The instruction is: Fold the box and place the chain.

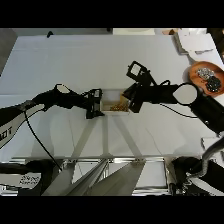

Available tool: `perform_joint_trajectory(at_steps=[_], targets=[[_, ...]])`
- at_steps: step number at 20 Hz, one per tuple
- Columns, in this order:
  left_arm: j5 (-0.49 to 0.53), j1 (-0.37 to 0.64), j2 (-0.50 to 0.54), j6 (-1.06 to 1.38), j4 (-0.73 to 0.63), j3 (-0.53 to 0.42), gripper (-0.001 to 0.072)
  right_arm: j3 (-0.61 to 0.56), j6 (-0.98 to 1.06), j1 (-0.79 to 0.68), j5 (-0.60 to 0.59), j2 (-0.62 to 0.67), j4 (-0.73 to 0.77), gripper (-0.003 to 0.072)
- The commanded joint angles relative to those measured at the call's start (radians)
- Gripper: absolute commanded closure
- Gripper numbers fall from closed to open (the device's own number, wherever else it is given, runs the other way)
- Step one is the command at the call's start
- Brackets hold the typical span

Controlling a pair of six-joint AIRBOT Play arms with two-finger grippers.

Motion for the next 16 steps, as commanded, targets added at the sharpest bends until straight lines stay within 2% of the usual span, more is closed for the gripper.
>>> perform_joint_trajectory(at_steps=[1, 6, 8, 9, 11, 16], targets=[[0.0, 0.001, 0.0, 0.0, 0.0, 0.0, 0.0498, 0.0, 0.003, 0.043, -0.055, -0.056, 0.019, 0.0678], [0.0, 0.001, 0.0, 0.0, 0.0, 0.0, 0.0498, 0.0, 0.004, 0.043, -0.042, -0.187, -0.031, 0.067], [0.0, 0.001, 0.0, 0.0, 0.0, 0.0, 0.0498, 0.001, 0.003, 0.043, -0.034, -0.17, -0.031, 0.0441], [0.0, 0.001, 0.0, 0.0, 0.0, 0.0, 0.0498, 0.001, 0.003, 0.034, -0.03, -0.152, -0.029, 0.0371], [0.0, 0.001, 0.0, 0.0, 0.0, 0.0, 0.0498, 0.001, -0.004, -0.018, 0.023, -0.117, -0.029, 0.0368], [0.0, 0.001, 0.0, 0.0, 0.0, 0.0, 0.0498, 0.001, -0.21, -0.269, 0.322, -0.111, 0.02, 0.0368]])
